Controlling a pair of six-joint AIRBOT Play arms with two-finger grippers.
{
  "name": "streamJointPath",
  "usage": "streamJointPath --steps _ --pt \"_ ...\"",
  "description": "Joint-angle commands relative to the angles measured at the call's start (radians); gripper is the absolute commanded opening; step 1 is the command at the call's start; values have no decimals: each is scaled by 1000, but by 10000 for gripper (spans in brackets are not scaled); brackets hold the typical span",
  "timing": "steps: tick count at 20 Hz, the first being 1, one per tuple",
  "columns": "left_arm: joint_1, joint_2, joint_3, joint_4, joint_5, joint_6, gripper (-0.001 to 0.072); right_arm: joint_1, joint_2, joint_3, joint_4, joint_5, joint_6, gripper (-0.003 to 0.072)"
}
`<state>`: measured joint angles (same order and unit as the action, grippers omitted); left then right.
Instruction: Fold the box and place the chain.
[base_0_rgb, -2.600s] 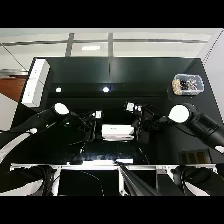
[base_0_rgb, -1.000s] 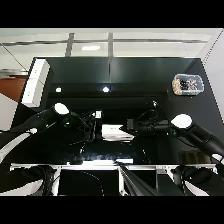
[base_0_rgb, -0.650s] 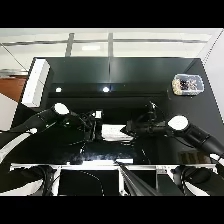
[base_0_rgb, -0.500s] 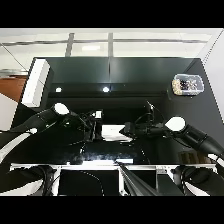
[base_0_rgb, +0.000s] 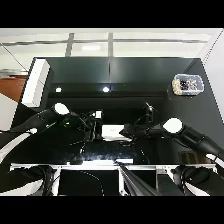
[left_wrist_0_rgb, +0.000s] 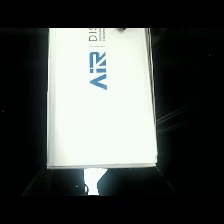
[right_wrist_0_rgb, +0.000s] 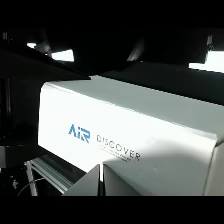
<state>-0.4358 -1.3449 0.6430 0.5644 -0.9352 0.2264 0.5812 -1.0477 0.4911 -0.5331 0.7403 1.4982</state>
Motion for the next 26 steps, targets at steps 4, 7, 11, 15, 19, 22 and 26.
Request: streamJointPath --steps 4,7,11,15,19,22,26 --pt "0 0 0 0 0 1 509 0 -17 -1 -18 -6 0 39" --pt "0 0 0 0 0 1 508 0 -3 -1 -8 4 0 39" --pt "0 0 0 0 0 1 509 1 18 31 80 4 -43 39" --pt "0 0 0 0 0 1 508 1 12 37 75 -13 -44 39" --pt "0 0 0 0 0 1 508 18 -33 37 64 -24 -44 39" --pt "0 0 0 0 0 1 509 50 -65 37 57 -24 -44 39" --pt "0 0 0 0 0 1 509 49 -67 37 27 -27 -44 39"
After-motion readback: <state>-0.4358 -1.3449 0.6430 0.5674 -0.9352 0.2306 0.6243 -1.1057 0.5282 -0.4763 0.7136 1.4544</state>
